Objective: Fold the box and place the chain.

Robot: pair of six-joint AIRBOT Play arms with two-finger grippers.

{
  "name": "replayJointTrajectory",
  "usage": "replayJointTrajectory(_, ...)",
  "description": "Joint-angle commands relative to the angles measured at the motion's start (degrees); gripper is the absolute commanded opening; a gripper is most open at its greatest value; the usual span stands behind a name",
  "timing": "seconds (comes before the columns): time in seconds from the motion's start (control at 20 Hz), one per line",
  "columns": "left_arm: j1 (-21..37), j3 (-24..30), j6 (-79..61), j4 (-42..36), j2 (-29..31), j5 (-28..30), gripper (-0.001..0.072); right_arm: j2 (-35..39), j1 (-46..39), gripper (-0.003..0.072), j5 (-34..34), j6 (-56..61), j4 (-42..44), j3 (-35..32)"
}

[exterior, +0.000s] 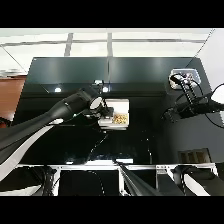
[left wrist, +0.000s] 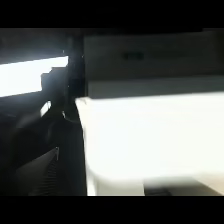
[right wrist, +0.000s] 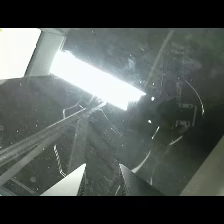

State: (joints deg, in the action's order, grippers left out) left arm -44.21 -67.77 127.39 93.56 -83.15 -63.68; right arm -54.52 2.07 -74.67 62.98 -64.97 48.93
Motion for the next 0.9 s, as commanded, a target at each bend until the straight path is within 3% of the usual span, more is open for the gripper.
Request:
replayJointTrajectory(0.0, -0.5, 2.3, -6.0, 3.6, 9.0, -0.6, 0.0576, 0.0, 0.0, 0.0254, 0.5, -0.5, 0.4, -0.1)
replayJointTrajectory(0.15, 5.6, 13.8, -3.7, 3.1, 23.0, 5.1, 0.0576, 0.0, 0.0, 0.0254, 0.4, -0.5, 0.4, -0.1)
replayJointTrajectory(0.25, 15.3, 24.0, -4.4, -1.2, 31.1, 7.5, 0.0575, 0.0, 0.0, 0.0254, 1.6, -0.4, 0.4, -0.2)
replayJointTrajectory(0.35, 29.0, 32.6, -16.6, -15.8, 35.7, 9.0, 0.0574, 0.0, 0.0, 0.0254, 2.3, -0.4, 0.6, -0.2)
replayJointTrajectory(0.45, 41.8, 37.8, -48.6, -41.2, 34.3, 4.3, 0.0575, 0.0, 0.0, 0.0254, 2.3, -0.4, 1.4, -0.2)
replayJointTrajectory(0.55, 48.6, 39.0, -75.7, -56.2, 28.8, -5.6, 0.0592, 0.0, 0.0, 0.0254, 2.3, -0.4, 2.9, -0.2)
replayJointTrajectory(0.65, 48.6, 38.9, -92.4, -58.3, 24.1, -5.2, 0.0720, 0.0, 0.0, 0.0254, 2.5, -0.4, 4.6, -0.2)
replayJointTrajectory(0.85, 41.4, 38.8, -128.0, -58.2, 17.7, 2.1, 0.0720, 0.0, 0.0, 0.0254, 3.4, -0.2, 6.6, -0.2)
